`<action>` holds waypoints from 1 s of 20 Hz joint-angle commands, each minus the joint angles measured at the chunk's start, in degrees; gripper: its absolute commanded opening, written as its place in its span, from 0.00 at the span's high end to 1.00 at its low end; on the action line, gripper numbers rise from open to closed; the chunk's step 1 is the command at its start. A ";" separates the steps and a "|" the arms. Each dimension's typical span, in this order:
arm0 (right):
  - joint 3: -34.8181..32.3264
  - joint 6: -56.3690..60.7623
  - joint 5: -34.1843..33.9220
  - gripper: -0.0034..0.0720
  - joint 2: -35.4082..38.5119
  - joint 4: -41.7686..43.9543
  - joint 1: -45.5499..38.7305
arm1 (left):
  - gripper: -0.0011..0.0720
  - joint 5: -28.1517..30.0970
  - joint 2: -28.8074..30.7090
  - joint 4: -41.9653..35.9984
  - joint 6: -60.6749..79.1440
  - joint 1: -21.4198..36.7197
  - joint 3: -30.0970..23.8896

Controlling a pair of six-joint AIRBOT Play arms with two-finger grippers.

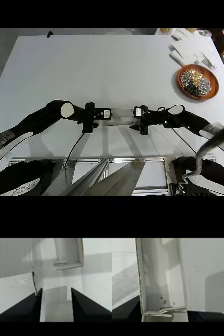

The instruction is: Fold the box and place the chain.

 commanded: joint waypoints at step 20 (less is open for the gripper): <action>0.00 -0.04 0.02 0.43 0.00 0.00 0.00 | 0.45 -0.76 -2.45 -10.73 19.17 4.44 -0.26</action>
